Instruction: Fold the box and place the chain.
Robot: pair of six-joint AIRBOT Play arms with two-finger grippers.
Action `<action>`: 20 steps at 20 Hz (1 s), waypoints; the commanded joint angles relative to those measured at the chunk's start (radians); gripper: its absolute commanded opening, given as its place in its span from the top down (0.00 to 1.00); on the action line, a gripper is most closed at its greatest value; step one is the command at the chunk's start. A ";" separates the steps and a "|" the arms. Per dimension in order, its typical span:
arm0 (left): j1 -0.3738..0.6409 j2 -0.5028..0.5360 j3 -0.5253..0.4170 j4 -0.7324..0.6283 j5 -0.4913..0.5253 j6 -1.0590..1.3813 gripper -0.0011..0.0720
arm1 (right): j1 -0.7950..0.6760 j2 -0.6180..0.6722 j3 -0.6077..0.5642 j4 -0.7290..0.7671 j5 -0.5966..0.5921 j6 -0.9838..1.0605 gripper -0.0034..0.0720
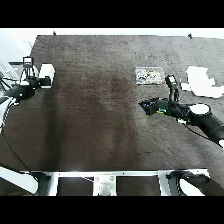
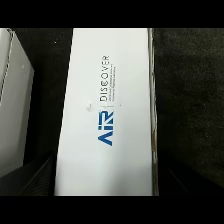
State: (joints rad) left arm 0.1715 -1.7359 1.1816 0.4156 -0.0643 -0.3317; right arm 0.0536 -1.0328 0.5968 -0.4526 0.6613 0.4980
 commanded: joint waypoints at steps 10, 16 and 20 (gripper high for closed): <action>0.000 0.226 0.001 0.010 -0.109 0.000 0.00 | -0.001 0.002 0.002 0.000 0.000 -0.001 0.46; 0.000 0.483 -0.006 0.093 -0.391 -0.001 0.96 | -0.001 0.138 0.002 0.033 -0.069 0.000 0.94; -0.029 0.679 -0.140 0.050 -0.388 -0.006 0.97 | -0.001 0.327 -0.004 0.054 -0.174 0.026 0.94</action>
State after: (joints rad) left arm 0.1623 -1.1866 1.1191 0.4877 -0.4198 -0.3351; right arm 0.0536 -0.8101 0.5964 -0.4095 0.5575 0.5091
